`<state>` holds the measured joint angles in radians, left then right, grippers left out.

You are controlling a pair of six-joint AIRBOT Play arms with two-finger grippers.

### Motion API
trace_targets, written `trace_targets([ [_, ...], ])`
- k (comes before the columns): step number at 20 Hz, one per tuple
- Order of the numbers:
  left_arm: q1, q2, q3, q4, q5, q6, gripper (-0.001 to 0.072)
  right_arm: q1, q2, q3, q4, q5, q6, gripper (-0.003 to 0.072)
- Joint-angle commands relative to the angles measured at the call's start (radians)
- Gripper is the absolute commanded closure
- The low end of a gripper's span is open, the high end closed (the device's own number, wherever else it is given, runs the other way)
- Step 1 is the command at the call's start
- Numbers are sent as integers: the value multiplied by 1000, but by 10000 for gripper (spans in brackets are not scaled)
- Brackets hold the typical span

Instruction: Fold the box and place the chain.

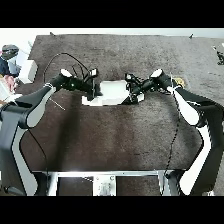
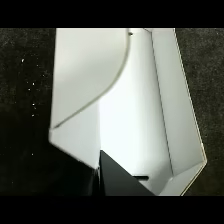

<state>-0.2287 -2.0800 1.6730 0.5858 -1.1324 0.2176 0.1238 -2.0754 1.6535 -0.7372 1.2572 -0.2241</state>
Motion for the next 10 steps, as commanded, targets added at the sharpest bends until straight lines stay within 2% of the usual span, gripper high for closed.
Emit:
trace_targets([
  [1, 4, 5, 2, -44, 8, 4, 352, 1, -1, 0, 0, 0, 0, 247],
  [3, 13, 13, 13, -45, -5, 11, 356, 1, -1, 0, 0, 0, 1, 247],
  [5, 35, 14, 47, -46, -66, -7, 356, 1, -1, 0, 0, 0, 0, 247],
  [10, 115, 14, 199, -49, -337, -116, 357, 2, -1, 0, 0, 0, 0, 247],
])
